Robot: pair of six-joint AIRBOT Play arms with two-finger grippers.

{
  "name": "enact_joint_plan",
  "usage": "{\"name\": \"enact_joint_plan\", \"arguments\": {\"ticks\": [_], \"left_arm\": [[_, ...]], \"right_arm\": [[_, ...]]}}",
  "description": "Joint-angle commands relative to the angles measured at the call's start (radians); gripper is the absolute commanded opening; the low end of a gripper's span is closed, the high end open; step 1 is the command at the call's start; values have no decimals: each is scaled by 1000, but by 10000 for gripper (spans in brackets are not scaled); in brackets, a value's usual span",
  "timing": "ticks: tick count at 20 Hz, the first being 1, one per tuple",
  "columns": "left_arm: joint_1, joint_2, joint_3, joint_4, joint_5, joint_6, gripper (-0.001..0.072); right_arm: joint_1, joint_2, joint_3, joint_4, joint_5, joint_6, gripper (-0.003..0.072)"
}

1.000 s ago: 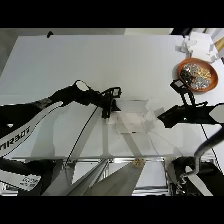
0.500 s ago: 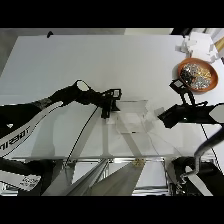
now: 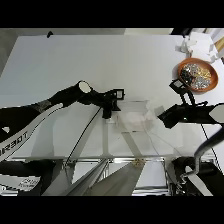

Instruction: Fold the box and place the chain.

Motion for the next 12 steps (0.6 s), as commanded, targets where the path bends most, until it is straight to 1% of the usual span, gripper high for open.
{"name": "enact_joint_plan", "arguments": {"ticks": [1, 6, 9, 12], "left_arm": [[-6, 4, 1, 91, -24, -66, 3], [-6, 11, 6, 87, -28, -75, 3], [-6, 13, 61, 109, -116, -101, 2], [-6, 13, 122, 192, -150, -141, 2]], "right_arm": [[0, 0, 1, 0, 0, -1, 322], [0, 0, 1, 0, 0, -4, 322], [0, 0, 1, 0, -3, -26, 322], [0, 0, 1, 0, -4, -26, 322]]}}
